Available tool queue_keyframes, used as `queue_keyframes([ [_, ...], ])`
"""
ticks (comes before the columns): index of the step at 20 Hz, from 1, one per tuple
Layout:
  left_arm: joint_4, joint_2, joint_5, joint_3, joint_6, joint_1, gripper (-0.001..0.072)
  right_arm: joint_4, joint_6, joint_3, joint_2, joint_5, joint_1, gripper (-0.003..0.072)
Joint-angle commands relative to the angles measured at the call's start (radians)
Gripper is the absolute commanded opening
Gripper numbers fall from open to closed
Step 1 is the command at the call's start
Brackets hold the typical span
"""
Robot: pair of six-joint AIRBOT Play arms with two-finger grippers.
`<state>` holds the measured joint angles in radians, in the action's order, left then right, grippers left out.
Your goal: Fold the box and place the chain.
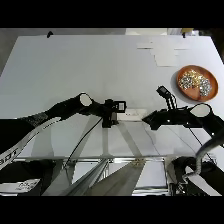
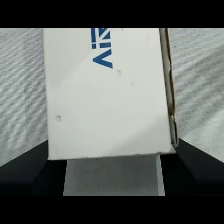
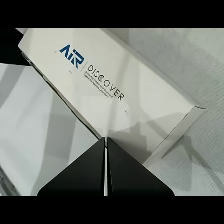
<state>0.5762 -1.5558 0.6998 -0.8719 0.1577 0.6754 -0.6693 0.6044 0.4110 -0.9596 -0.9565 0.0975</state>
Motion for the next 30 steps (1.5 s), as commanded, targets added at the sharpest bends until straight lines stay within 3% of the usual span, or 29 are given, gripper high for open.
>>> queue_keyframes([
  [1, 0.0, 0.001, 0.0, 0.0, -0.001, -0.001, 0.0062, -0.085, 0.065, -0.015, -0.001, 0.021, 0.001, 0.0019],
  [7, 0.0, 0.001, 0.0, 0.0, -0.001, -0.001, 0.0062, -0.145, 0.129, -0.015, -0.001, 0.06, 0.001, 0.0019],
  [13, 0.0, 0.001, 0.0, 0.0, -0.001, -0.001, 0.0062, 0.076, -0.035, -0.006, 0.081, 0.061, 0.001, 0.002],
  [16, 0.0, 0.001, 0.0, 0.0, -0.001, -0.001, 0.0062, 0.044, -0.05, 0.027, 0.16, 0.056, 0.001, 0.002],
  [18, 0.0, 0.001, 0.0, 0.0, -0.001, -0.001, 0.0062, -0.097, 0.083, 0.065, 0.21, 0.055, 0.001, 0.0019],
  [20, 0.0, 0.001, 0.0, 0.0, -0.001, -0.001, 0.0062, -0.34, 0.32, 0.108, 0.241, 0.041, 0.001, 0.0019],
  [23, 0.0, 0.001, 0.0, 0.0, -0.001, -0.001, 0.0062, -0.824, 0.663, 0.133, 0.249, -0.114, 0.001, 0.0019],
  [25, 0.0, 0.001, 0.0, 0.0, -0.001, -0.001, 0.0062, -1.023, 0.772, 0.133, 0.239, -0.245, -0.007, 0.0019],
  [30, 0.0, 0.001, 0.0, 0.0, -0.001, -0.001, 0.0062, -1.054, 0.832, 0.133, 0.161, -0.415, -0.187, 0.0019],
])
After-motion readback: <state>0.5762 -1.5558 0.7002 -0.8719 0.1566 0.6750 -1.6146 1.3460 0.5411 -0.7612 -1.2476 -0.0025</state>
